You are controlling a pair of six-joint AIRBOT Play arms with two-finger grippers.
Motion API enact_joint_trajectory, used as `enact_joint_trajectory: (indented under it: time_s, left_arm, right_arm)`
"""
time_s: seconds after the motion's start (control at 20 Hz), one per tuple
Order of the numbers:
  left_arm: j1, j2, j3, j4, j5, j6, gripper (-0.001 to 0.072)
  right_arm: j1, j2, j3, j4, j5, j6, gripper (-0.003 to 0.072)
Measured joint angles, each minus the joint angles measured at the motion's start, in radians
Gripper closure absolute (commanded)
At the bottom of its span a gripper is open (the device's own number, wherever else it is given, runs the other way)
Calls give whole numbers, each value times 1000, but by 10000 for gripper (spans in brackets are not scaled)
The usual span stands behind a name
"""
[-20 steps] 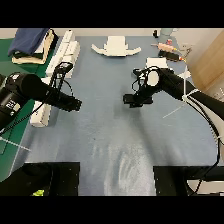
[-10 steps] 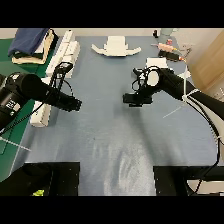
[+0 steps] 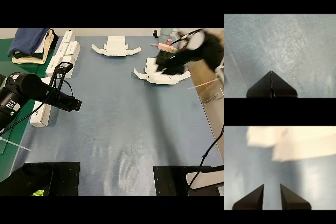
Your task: Fold the box.
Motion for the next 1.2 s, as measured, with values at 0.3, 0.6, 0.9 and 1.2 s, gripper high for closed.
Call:
enact_joint_trajectory:
  time_s: [0.3,0.6,0.9,1.2]
  left_arm:
    - [0,0,0,0,0,0,694]
    - [0,0,0,0,0,0,694]
    - [0,0,0,0,0,0,694]
    - [0,0,0,0,0,0,694]
  right_arm:
    - [-435,-256,277,185,-4,-198,377]
    - [-569,-486,333,445,-56,-465,378]
    - [-560,-594,348,617,-54,-631,379]
    - [-531,-612,360,663,-35,-677,684]
